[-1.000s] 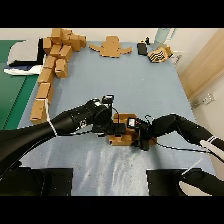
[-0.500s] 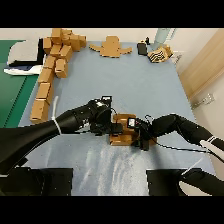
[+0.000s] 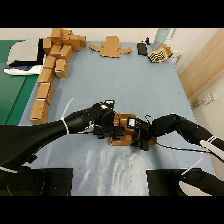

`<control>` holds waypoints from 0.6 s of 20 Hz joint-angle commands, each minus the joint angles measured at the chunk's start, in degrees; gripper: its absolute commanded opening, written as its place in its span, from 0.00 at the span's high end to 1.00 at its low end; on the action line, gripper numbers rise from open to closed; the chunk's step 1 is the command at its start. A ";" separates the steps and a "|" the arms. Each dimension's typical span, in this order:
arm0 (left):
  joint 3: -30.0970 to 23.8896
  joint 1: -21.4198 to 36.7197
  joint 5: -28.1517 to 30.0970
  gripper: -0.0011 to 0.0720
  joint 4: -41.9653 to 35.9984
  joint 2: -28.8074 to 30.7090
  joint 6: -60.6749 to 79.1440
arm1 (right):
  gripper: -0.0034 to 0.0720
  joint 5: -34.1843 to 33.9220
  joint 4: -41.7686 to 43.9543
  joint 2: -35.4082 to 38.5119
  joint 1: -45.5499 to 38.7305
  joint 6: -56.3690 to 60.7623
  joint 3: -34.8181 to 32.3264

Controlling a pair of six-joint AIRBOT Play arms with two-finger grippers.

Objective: Fold the box.

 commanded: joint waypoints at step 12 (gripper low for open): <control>8.87 -0.55 -10.45 0.32 4.42 -7.28 -2.60 | 0.34 0.02 0.02 0.02 0.00 0.02 0.04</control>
